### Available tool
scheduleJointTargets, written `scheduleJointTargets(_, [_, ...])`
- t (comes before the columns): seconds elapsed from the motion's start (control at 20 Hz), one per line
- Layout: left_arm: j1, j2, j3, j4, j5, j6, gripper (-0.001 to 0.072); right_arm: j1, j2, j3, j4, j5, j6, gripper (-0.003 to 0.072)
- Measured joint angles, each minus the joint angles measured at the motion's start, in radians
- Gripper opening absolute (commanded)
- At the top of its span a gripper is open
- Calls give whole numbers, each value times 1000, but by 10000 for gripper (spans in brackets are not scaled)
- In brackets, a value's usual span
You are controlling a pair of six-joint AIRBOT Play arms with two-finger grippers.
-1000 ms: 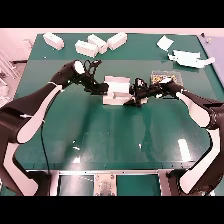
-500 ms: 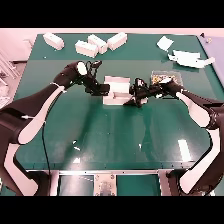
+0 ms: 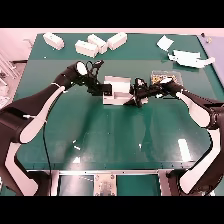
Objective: Fold the box and place the chain.
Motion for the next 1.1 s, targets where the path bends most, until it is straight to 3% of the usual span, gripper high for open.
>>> scheduleJointTargets(0.35, [0,2,0,32,9,-8,467,0,0,0,1,-2,0,477])
scheduleJointTargets(1.1, [-21,-20,-4,349,-29,-203,467,4,-2,0,-2,11,-3,477])
